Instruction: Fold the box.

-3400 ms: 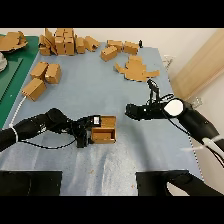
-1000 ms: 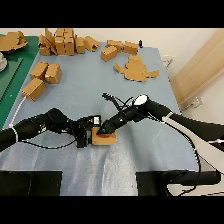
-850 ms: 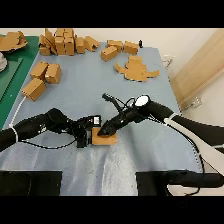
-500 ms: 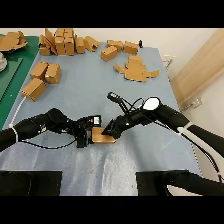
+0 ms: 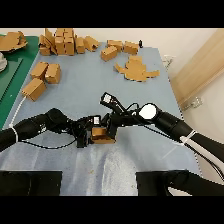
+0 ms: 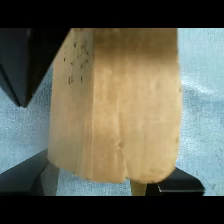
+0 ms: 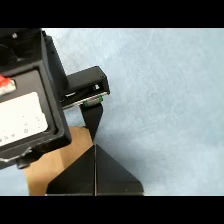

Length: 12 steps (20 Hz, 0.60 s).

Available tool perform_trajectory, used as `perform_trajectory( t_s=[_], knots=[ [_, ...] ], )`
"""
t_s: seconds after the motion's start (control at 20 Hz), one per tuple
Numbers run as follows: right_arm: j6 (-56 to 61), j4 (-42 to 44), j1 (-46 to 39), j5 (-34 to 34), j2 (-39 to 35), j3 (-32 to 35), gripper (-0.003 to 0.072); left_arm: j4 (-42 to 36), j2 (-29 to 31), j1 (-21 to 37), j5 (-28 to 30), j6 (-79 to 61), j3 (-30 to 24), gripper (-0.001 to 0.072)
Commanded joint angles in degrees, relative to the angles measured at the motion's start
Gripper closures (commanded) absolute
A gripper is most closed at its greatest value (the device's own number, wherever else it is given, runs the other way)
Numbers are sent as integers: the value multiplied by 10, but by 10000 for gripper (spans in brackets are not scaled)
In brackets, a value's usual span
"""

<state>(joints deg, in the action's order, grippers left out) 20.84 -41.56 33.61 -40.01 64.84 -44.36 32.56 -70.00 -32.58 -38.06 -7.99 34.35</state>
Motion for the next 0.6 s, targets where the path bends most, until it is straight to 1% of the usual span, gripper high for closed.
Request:
perform_trajectory(
  t_s=[0.0, 0.1, 0.2, 0.3, 0.4, 0.55],
  knots=[
    [-29, -45, 10, -6, -2, 1, 683, 0, 0, 0, 0, 0, 0, 187],
    [-29, -60, 10, -28, -2, 2, 683, 0, 0, 1, 0, 0, 0, 187],
    [-29, -62, 10, -69, -2, 2, 683, 0, 0, 0, 0, 0, 0, 187],
    [-29, -64, 10, -92, -10, 14, 683, 0, 0, 1, 0, 0, 0, 187],
    [-33, -71, 10, -86, -29, 37, 683, 0, 0, 0, 0, 0, 0, 187],
    [-42, -71, 10, -44, -41, 62, 682, 0, 0, 1, 0, 0, 0, 187]
  ],
)
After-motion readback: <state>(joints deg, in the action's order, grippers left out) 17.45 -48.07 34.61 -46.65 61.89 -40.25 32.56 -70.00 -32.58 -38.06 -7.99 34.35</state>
